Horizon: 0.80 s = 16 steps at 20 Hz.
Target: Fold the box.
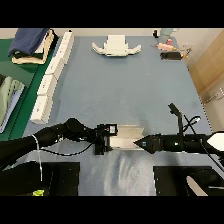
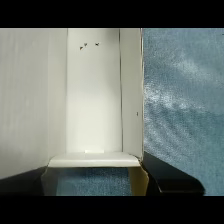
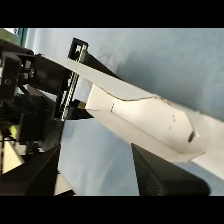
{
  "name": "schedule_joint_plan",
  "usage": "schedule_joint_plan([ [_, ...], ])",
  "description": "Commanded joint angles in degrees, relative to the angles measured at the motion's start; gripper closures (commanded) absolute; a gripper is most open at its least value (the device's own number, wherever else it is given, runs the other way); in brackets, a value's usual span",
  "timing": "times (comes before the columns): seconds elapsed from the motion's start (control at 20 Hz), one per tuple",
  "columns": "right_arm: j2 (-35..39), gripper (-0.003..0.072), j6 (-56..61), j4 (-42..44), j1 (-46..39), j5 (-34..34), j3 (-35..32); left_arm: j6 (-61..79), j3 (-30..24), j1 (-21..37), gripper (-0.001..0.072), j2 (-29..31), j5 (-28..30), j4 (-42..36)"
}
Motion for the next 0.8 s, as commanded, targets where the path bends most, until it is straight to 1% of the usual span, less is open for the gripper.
schedule_joint_plan([
  [0.0,-6.6,0.0271,0.5,6.7,2.8,-3.1,-0.1,0.0,0.0,0.0,0.0298,0.0,0.0,0.0],
  [0.05,-10.3,0.035,-3.9,10.2,4.0,-5.6,0.0,0.0,0.0,0.0,0.0298,0.0,0.0,0.0],
  [0.15,-17.4,0.035,-12.2,15.8,5.6,-9.9,2.4,0.0,0.0,0.0,0.0298,0.0,0.0,0.0],
  [0.2,-20.7,0.0351,-14.7,16.7,5.9,-11.7,4.3,0.0,0.0,0.0,0.0298,0.0,0.0,0.0],
  [0.3,-27.5,0.035,-14.9,15.3,5.9,-15.0,8.9,0.0,0.0,0.0,0.0298,0.0,0.0,0.0],
  [0.45,-36.1,0.035,-14.7,12.2,5.9,-19.9,13.4,0.0,0.0,0.0,0.0298,0.0,0.0,0.0],
  [0.6,-42.9,0.0351,-14.8,11.4,5.9,-20.5,15.4,0.0,0.0,0.0,0.0298,0.0,0.0,0.0],
  [0.75,-46.8,0.0352,-15.6,11.0,6.0,-19.6,15.4,0.0,0.0,0.0,0.0298,0.0,0.0,0.0],
])
